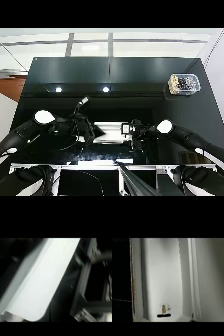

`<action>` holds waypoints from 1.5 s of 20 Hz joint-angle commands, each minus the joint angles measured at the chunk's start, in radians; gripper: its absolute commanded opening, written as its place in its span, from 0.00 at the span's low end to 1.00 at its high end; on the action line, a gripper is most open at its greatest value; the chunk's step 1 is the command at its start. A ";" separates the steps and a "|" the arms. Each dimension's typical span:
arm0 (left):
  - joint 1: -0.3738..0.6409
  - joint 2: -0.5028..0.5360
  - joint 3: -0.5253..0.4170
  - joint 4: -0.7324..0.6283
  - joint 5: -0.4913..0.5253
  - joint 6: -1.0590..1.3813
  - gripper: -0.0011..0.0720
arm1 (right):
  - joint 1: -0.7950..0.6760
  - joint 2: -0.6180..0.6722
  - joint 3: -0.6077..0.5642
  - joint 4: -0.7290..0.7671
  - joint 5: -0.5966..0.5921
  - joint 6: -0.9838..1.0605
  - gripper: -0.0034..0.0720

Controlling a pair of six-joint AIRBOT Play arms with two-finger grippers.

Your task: Fold the box and place the chain.

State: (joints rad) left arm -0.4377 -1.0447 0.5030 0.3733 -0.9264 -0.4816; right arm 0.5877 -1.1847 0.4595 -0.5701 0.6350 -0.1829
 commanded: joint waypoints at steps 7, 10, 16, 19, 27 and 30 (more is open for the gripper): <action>-0.150 -0.076 -0.006 -0.095 0.487 0.057 0.06 | 0.000 0.000 -0.001 0.000 0.000 0.000 0.67; -0.163 -0.109 -0.006 -0.092 0.530 0.057 0.06 | 0.000 0.000 -0.001 0.000 0.000 0.000 0.68; -0.166 -0.135 -0.006 -0.033 0.398 0.057 0.06 | 0.000 0.000 -0.001 0.000 0.000 0.000 0.67; -0.141 -0.131 0.006 0.032 0.388 0.056 0.06 | 0.000 0.000 -0.001 0.000 0.000 0.000 0.67; 0.141 0.062 0.044 0.173 0.183 0.053 0.99 | 0.000 0.000 -0.001 0.000 0.000 0.000 0.67; 0.206 0.092 0.044 0.478 -0.073 0.056 0.98 | 0.000 0.000 -0.001 0.000 0.000 0.000 0.68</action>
